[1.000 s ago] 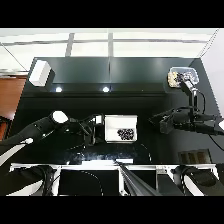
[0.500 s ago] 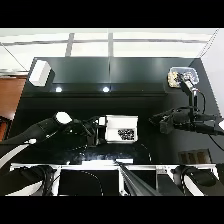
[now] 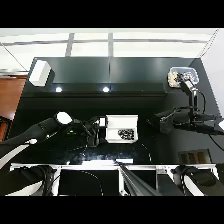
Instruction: Fold the box and place the chain.
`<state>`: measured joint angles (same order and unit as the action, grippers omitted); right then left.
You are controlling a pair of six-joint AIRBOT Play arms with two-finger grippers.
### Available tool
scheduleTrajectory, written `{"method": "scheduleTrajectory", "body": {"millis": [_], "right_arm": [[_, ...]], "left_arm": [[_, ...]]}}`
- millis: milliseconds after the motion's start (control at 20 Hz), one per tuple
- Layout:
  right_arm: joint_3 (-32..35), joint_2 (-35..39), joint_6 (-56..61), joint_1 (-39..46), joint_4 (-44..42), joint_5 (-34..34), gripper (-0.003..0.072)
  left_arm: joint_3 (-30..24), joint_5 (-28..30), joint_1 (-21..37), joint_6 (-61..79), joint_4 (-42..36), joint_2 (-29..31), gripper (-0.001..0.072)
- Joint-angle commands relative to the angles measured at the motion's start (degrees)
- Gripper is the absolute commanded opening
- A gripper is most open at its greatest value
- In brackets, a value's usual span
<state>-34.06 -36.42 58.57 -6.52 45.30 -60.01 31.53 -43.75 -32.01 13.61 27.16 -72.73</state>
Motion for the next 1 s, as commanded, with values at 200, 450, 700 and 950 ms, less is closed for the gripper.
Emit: {"method": "scheduleTrajectory", "body": {"millis": [200,450,700,950], "right_arm": [[-8.9,-16.3,2.4,-1.0,-1.8,7.8,0.0720],[-15.5,-33.7,-7.6,-8.6,-1.8,6.9,0.0720],[-17.0,-32.7,-22.7,-8.7,-2.0,-5.6,0.0720],[-15.6,-27.7,-26.1,-8.5,-0.7,-14.7,0.0720]], "left_arm": [[0.0,0.0,0.0,0.0,0.0,0.0,0.0333],[0.0,0.0,0.0,-0.1,0.0,0.0,0.0333],[0.0,0.0,0.0,-0.1,0.0,0.0,0.0335],[0.0,0.0,0.0,0.0,0.0,0.0,0.0335]]}}
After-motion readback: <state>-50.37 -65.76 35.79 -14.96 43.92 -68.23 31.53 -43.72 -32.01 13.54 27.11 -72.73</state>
